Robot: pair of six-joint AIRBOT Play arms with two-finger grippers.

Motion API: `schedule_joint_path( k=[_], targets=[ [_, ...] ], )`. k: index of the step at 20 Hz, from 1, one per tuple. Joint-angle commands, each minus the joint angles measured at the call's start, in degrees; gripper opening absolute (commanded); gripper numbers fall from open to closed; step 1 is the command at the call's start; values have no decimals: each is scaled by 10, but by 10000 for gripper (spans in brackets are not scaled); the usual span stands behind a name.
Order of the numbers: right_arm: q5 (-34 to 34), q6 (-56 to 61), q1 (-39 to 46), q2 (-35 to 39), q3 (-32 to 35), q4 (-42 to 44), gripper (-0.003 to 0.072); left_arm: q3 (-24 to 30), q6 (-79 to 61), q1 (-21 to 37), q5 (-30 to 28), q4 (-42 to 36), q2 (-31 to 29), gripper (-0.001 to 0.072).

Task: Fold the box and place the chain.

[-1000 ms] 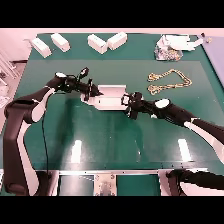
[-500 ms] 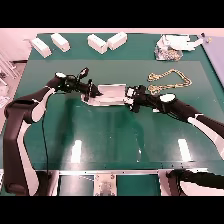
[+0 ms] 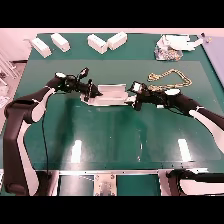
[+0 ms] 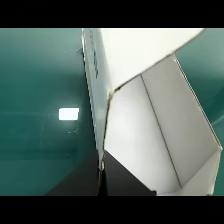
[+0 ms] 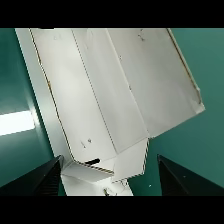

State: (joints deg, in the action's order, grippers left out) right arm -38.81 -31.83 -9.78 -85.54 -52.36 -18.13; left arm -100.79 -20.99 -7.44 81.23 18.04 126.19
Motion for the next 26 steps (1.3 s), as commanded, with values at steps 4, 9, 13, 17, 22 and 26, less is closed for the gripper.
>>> schedule_joint_path(
  k=[4,9,13,17,22,26],
  targets=[
    [-72,-9,30,-42,-33,0,692,0,0,0,3,0,0,21],
    [-86,-19,36,-65,-58,-1,692,0,0,0,3,0,0,21],
    [-122,-18,36,-101,-89,0,692,0,0,0,4,0,0,21],
    [-154,-18,34,-129,-113,-1,692,0,0,0,4,0,0,21],
    [-179,-23,34,-135,-119,-14,692,0,0,0,4,0,0,21],
    [-212,-21,35,-165,-142,-30,692,0,0,0,5,0,0,21]
  ],
)
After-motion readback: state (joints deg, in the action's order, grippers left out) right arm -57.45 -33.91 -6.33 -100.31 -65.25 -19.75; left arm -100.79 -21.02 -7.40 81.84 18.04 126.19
